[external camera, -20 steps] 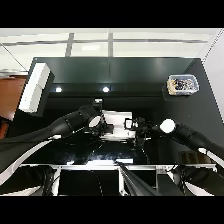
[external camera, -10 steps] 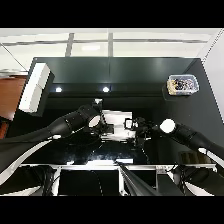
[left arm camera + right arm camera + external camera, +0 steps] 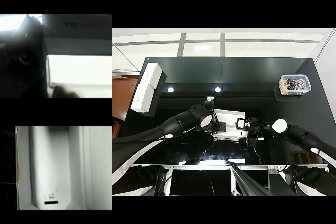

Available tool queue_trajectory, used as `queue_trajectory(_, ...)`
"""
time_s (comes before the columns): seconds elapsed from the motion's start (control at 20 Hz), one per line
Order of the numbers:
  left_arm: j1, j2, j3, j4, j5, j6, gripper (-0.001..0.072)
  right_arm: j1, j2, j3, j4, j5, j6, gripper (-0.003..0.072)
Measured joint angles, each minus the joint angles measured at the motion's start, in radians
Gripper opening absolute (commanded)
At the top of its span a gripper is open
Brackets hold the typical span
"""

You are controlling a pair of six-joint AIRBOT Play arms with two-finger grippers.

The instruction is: Fold the box and place the chain.

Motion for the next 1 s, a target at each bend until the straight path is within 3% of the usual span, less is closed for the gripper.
queue_trajectory(0.15, 0.0, 0.0, 0.0, -0.004, 0.006, 0.0, 0.0029, 0.0, 0.0, 0.0, 0.0, 0.0, 0.0, 0.0572)
queue_trajectory(0.2, 0.0, -0.001, 0.0, -0.005, 0.008, 0.0, 0.0029, 0.0, 0.0, 0.0, 0.0, 0.0, 0.0, 0.0703)
queue_trajectory(0.25, 0.0, -0.001, 0.0, -0.017, 0.032, 0.0, 0.0029, 0.0, 0.001, 0.001, 0.002, -0.003, 0.003, 0.072)
queue_trajectory(0.8, -0.001, 0.028, -0.004, 0.051, -0.074, -0.022, 0.0029, -0.003, 0.113, 0.011, -0.167, 0.099, 0.037, 0.0711)
queue_trajectory(1.0, 0.0, 0.029, -0.016, 0.065, -0.057, -0.05, 0.0029, -0.001, 0.122, 0.011, -0.167, 0.114, 0.04, 0.0709)
